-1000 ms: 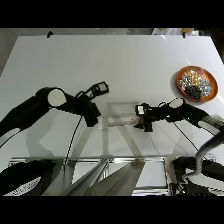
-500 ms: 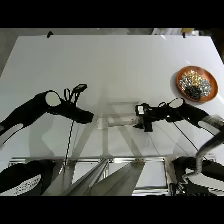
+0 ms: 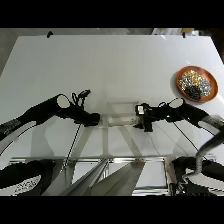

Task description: Fold the box and place the chain.

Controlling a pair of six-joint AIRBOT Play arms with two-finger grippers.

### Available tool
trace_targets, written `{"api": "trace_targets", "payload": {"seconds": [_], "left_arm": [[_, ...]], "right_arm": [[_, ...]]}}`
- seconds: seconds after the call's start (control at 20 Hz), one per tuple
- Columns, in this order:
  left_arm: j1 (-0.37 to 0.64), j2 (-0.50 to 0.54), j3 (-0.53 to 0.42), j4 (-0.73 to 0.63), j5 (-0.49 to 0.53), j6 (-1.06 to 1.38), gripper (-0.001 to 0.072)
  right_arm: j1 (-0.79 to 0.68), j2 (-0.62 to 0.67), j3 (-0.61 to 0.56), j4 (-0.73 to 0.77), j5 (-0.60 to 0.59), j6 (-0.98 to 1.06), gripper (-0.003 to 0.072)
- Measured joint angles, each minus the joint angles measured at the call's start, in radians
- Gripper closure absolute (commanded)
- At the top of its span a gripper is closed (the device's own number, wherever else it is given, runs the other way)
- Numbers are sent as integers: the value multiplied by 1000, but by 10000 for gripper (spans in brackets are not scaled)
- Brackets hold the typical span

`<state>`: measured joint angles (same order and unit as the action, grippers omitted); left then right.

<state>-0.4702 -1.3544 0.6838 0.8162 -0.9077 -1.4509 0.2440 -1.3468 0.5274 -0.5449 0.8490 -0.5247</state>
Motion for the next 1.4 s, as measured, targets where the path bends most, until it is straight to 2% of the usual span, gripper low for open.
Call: {"api": "trace_targets", "payload": {"seconds": [0.1, 0.25, 0.3, 0.55, 0.95, 1.4], "left_arm": [[-4, 24, 8, -7, 11, -2, 683], [-24, 60, 16, -29, 14, -5, 520], [-33, 67, 17, -37, 20, -4, 498], [-78, 82, 27, -79, 50, 7, 498], [-91, 84, 40, -92, 50, 10, 497], [-78, 86, 68, 45, -39, -100, 501]], "right_arm": [[0, 0, 0, 0, 0, 0, 287], [0, 0, 0, 0, 0, 0, 287], [0, 0, 0, 0, 0, 0, 287], [0, 0, 0, 0, 0, 0, 287], [0, 0, 0, 0, 1, 0, 287], [0, 0, 0, 0, 0, 0, 287]]}}
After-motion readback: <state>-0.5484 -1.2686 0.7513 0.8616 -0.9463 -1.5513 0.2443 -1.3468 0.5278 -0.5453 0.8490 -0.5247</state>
